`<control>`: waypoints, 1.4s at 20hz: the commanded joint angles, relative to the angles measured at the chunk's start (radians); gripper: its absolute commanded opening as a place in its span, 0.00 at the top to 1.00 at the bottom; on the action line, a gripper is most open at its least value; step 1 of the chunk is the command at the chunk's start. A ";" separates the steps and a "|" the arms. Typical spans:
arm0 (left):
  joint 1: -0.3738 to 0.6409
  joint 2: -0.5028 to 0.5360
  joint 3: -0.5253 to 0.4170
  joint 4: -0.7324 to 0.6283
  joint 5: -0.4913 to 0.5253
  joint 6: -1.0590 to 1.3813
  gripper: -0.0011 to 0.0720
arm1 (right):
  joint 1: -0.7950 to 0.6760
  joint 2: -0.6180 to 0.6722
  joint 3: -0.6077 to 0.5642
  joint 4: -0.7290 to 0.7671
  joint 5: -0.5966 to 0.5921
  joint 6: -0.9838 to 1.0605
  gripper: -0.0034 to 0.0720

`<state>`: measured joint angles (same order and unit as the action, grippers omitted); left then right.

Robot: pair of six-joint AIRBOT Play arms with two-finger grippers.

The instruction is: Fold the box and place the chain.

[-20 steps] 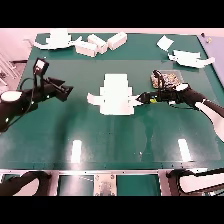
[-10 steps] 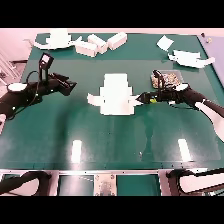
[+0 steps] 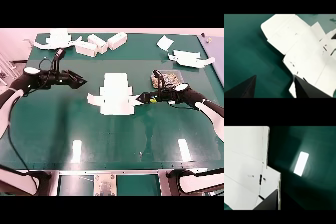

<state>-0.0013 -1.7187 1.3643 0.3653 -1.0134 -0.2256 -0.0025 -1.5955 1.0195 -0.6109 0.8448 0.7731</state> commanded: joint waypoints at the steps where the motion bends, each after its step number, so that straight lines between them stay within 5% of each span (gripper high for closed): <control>1: 0.000 -0.148 0.166 0.048 -0.143 -0.146 0.27 | 0.000 0.000 0.001 0.001 0.000 0.000 0.95; 7: -0.082 -0.255 0.277 0.103 -0.220 -0.193 0.27 | 0.000 0.000 0.001 0.001 0.000 0.001 0.94; 13: -0.161 -0.282 0.330 0.190 -0.101 -0.215 0.27 | 0.000 0.000 0.001 0.001 0.000 0.001 0.94; 15: -0.165 -0.282 0.344 0.191 -0.069 -0.215 0.42 | 0.000 0.000 0.001 0.001 0.001 0.001 0.94; 18: -0.178 -0.283 0.349 0.197 -0.026 -0.214 0.42 | 0.000 0.000 0.001 0.001 0.001 0.001 0.94; 22: -0.187 -0.298 0.357 0.208 -0.014 -0.222 0.25 | 0.000 0.000 0.001 0.001 0.001 0.001 0.94; 28: -0.191 -0.375 0.406 0.145 -0.054 -0.246 0.24 | 0.000 0.000 0.001 0.001 0.001 0.000 0.94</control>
<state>-0.1898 -2.0663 1.7481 0.5480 -1.0561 -0.4664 -0.0025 -1.5955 1.0199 -0.6102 0.8448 0.7734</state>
